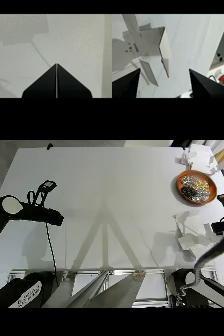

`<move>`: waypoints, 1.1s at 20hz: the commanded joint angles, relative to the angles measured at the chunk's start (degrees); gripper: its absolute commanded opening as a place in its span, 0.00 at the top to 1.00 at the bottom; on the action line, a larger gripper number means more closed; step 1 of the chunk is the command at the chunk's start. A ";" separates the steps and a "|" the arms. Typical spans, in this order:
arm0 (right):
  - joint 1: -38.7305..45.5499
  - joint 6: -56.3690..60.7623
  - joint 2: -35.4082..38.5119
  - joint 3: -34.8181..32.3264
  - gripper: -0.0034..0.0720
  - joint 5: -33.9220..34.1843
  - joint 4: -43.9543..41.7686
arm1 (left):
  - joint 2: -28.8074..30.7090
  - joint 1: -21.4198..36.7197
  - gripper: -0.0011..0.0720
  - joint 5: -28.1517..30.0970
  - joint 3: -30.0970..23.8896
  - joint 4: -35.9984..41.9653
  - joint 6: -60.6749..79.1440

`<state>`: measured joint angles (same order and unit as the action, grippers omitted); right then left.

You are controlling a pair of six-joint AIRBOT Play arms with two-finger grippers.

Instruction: Fold the box and place the chain.

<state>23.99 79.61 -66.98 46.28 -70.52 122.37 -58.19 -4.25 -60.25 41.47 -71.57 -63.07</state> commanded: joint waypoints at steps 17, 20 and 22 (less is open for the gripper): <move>-1.20 -13.49 3.61 -3.91 0.94 7.93 -38.10 | 0.07 0.04 0.97 0.00 0.02 -0.02 0.02; -8.39 -17.75 13.07 -11.47 0.94 12.37 -49.18 | 0.07 0.04 0.97 0.00 0.02 -0.02 0.02; -14.36 -17.46 17.84 -16.33 0.94 15.15 -53.48 | 0.07 0.04 0.97 0.02 0.02 -0.02 0.02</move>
